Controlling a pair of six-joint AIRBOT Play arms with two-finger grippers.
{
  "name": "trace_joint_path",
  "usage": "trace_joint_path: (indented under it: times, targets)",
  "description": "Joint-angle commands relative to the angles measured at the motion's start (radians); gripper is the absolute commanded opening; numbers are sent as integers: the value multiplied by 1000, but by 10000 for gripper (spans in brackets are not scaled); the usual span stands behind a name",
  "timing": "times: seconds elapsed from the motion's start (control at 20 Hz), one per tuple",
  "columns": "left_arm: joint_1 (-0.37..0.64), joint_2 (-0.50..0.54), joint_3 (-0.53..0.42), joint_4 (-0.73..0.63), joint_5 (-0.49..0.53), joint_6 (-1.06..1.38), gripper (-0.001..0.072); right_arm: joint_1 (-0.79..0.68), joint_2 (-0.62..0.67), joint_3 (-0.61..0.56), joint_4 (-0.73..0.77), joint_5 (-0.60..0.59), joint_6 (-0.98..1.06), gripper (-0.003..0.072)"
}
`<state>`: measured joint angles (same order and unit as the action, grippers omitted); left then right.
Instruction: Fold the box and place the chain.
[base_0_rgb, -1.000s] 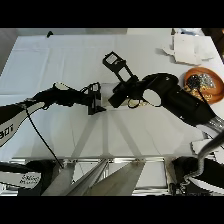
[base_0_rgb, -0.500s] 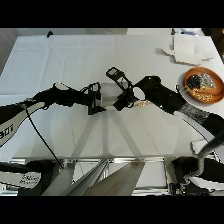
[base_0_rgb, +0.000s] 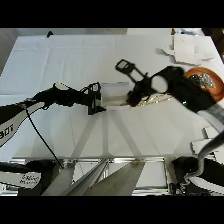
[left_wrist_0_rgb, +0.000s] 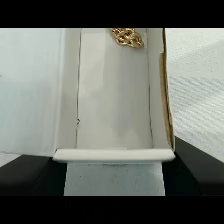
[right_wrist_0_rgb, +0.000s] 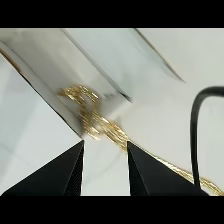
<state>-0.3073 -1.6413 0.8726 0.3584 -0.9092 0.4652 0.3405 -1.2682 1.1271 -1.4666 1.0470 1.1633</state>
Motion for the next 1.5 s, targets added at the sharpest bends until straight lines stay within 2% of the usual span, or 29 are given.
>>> trace_joint_path:
  times: [0.0, 0.2, 0.3, 0.5, 0.55, 0.7, 0.9, 1.3, 1.35, 1.45]
  targets:
    - [0, 1, 0, 0, 0, 0, 156, -175, 38, -5, 147, 98, -288, 299]
    - [0, 1, 0, 0, 0, 0, 156, -285, 35, -57, 192, 61, -607, 313]
    - [0, 0, 0, 0, 0, 0, 156, -307, 16, -90, 192, 40, -812, 462]
    - [0, 0, 0, 0, 0, 0, 156, -318, -61, -120, 180, 19, -1014, 491]
    - [0, 0, 0, 0, 0, 0, 156, -318, -83, -120, 180, -14, -1034, 546]
    - [0, 0, 0, 0, 0, 0, 156, -318, -147, -120, 180, -108, -1042, 547]
    - [0, 0, 0, 0, 0, 0, 156, -318, -219, -120, 180, -175, -1042, 546]
    - [0, 0, 0, 0, 0, 0, 156, -317, -294, -120, 184, -147, -1041, 522]
    - [0, 0, 0, 0, 0, 0, 156, -315, -301, -119, 184, -146, -1041, 488]
    - [0, 1, 0, 0, 0, 0, 156, -306, -314, -120, 182, -144, -1040, 343]
